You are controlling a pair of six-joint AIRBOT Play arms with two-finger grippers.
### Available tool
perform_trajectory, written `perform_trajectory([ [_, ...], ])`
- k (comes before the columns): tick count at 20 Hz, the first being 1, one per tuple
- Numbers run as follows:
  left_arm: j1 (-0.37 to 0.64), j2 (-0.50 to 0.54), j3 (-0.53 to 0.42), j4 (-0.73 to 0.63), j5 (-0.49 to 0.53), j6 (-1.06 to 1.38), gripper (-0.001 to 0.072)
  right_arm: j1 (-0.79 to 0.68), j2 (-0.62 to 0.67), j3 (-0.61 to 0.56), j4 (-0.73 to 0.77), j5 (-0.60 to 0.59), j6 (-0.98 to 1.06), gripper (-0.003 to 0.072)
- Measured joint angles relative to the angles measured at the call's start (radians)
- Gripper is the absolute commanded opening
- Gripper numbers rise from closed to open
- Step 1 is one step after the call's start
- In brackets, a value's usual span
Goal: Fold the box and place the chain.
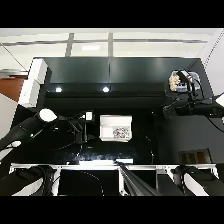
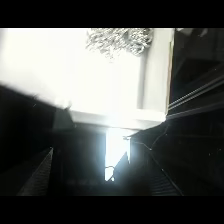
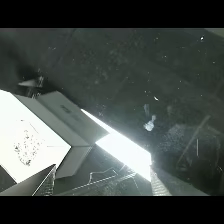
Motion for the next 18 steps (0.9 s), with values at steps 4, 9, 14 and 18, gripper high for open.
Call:
perform_trajectory([
  [4,-0.019,-0.04,0.0,-0.043,0.003,0.074,0.0676,0.0,0.0,0.0,0.0,-0.005,0.0,0.0695],
  [9,-0.026,-0.069,0.0,-0.064,-0.001,0.102,0.0707,0.0,0.0,0.0,-0.002,-0.006,0.0,0.0695],
  [14,-0.027,-0.077,0.0,-0.082,0.003,0.109,0.0707,0.0,0.0,0.0,-0.003,-0.007,0.0,0.0694],
  [18,-0.027,-0.078,0.0,-0.091,0.017,0.108,0.0705,0.0,0.0,0.0,-0.003,-0.007,0.0,0.0694],
])
